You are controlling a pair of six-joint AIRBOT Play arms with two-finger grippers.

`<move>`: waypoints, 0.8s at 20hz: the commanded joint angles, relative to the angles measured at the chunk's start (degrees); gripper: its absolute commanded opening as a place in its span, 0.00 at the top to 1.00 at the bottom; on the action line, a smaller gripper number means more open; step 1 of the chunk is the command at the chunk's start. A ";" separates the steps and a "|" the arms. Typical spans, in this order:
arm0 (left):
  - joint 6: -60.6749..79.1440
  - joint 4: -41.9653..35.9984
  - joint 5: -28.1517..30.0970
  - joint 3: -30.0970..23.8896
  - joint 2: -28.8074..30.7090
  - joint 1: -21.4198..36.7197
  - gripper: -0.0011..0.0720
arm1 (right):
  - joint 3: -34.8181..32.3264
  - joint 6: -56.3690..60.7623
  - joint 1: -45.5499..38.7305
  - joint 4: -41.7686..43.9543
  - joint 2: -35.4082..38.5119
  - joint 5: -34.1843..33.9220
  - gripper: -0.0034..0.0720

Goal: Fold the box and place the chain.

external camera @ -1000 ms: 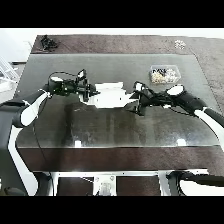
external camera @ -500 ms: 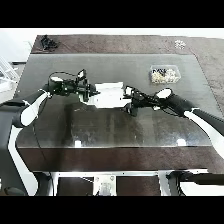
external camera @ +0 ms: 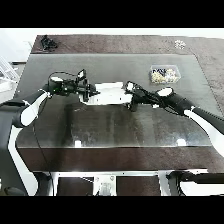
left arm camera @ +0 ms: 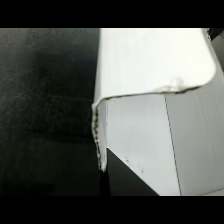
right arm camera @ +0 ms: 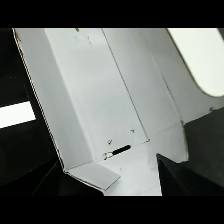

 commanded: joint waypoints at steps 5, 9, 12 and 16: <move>0.02 0.02 0.00 0.00 0.04 0.00 0.96 | 7.10 -3.19 -2.10 3.98 -5.42 8.98 0.04; 0.02 0.00 0.00 0.00 0.04 0.00 0.96 | 10.80 -3.48 -3.41 2.67 -7.28 10.56 0.04; 0.02 0.00 -0.02 0.00 0.04 0.00 0.96 | 13.90 -3.17 -4.13 0.09 -9.46 14.27 0.04; 0.02 0.00 -0.04 0.00 0.04 0.00 0.96 | 17.44 -0.59 -5.29 -2.21 -12.07 18.80 0.04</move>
